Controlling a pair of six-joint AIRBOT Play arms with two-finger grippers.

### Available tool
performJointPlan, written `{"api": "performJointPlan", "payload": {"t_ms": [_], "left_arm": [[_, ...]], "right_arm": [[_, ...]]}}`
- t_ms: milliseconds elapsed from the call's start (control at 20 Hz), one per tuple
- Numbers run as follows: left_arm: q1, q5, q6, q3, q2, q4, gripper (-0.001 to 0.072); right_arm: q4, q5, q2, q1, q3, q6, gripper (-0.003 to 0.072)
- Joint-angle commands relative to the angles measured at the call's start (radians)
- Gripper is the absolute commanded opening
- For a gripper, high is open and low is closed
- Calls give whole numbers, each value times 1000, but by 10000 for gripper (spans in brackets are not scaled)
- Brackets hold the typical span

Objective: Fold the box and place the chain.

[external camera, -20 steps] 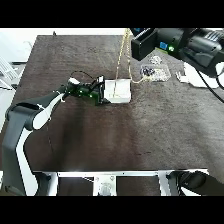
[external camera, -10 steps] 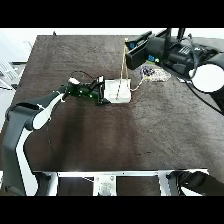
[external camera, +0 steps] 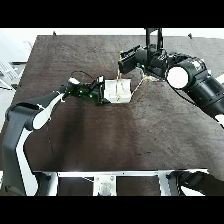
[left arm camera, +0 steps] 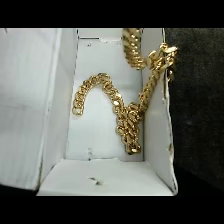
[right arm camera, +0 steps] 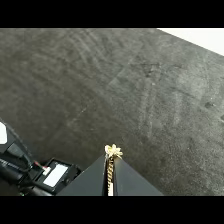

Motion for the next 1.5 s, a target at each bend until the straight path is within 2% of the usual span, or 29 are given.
{"api": "performJointPlan", "payload": {"t_ms": [0, 250, 750, 1050, 1250, 1450], "left_arm": [[1, 0, 0, 0, -1, 0, 420], [1, 0, 0, 0, -1, 0, 420], [1, 0, 0, 0, -1, 0, 420], [1, 1, 0, 0, -1, 0, 420], [1, 1, 0, 0, -1, 0, 420], [1, 1, 0, 0, -1, 0, 420]], "right_arm": [[0, -21, -6, -10, 34, 8, 6], [0, -9, 10, 0, 118, 8, 6], [-7, 8, -42, -39, 81, 25, 6], [-6, -13, -95, -39, -68, 96, 7], [21, -87, -208, -39, -160, 143, 7], [65, -95, -343, -39, -167, 143, 9]]}}
